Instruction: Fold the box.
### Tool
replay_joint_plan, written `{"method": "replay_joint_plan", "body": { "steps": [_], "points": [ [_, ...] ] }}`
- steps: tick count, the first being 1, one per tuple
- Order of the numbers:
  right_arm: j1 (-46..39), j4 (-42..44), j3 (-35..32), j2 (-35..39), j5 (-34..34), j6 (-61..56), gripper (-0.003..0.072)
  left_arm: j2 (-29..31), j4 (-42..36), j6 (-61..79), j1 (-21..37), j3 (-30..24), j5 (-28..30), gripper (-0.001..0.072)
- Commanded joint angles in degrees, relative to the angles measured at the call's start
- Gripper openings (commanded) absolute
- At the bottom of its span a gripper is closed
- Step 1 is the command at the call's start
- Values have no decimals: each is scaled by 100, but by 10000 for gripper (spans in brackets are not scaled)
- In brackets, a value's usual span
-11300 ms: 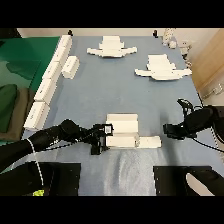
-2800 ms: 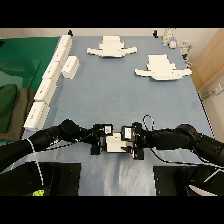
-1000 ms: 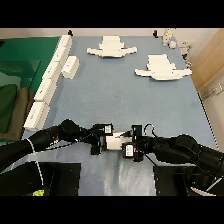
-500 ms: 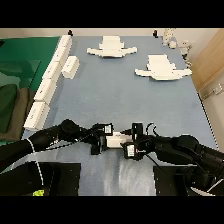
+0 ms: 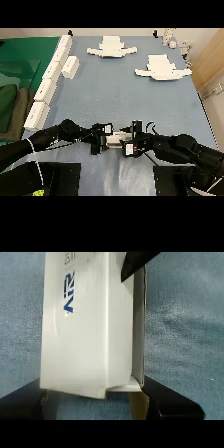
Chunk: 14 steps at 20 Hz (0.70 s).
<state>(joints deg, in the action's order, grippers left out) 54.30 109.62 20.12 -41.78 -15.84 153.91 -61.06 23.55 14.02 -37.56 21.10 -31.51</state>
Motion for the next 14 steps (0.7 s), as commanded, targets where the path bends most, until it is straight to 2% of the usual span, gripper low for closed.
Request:
{"method": "replay_joint_plan", "body": {
  "steps": [1,5,6,7,8,12,13,14],
  "points": [
    [-2,-31,4,-162,79,-4,440,0,2,7,4,2,-11,459],
    [0,-4,4,-162,-20,-4,440,0,2,7,4,2,-11,459],
    [2,63,4,-160,-70,-2,422,0,2,7,4,2,-11,459],
    [2,114,4,-160,-136,-2,335,0,2,7,4,2,-13,459],
    [2,162,4,-160,-181,-2,291,0,2,7,4,2,-11,459],
    [11,234,4,-160,-249,-2,269,0,0,7,2,2,-11,459],
    [13,269,4,-160,-317,-2,217,0,2,7,4,2,-11,459],
    [13,319,4,-160,-367,-2,211,0,0,7,4,2,-13,459]
  ]
}}
